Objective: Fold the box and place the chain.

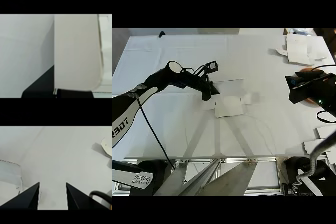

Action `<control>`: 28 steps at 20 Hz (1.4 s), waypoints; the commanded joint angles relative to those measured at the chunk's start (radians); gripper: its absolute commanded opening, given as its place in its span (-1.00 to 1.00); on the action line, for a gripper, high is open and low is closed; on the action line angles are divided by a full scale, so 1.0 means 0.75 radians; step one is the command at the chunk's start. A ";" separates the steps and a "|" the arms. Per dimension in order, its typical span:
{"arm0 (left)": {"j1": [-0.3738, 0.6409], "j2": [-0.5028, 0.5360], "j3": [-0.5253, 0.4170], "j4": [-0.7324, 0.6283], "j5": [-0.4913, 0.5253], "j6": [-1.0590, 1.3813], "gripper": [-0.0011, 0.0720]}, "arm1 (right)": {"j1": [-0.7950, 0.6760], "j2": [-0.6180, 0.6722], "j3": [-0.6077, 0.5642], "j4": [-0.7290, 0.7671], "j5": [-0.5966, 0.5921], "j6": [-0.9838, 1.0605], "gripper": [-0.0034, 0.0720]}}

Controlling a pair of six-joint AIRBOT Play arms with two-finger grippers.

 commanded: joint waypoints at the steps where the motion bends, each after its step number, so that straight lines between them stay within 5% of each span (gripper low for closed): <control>1: -0.005 -0.032 -0.005 -0.076 0.034 0.199 -0.95 | 0.001 -0.004 0.001 0.000 -0.001 0.002 -0.02; 5: -0.017 -0.036 -0.005 -0.245 0.019 0.360 -0.96 | 0.001 -0.035 0.001 0.005 -0.001 0.002 -0.02; 13: -0.025 -0.051 -0.005 -0.041 -0.048 0.355 -0.96 | 0.001 -0.066 0.001 0.006 -0.001 0.002 -0.02; 28: -0.024 -0.102 -0.005 -0.038 -0.049 0.356 -0.95 | 0.001 -0.066 0.001 0.006 -0.001 0.032 -0.02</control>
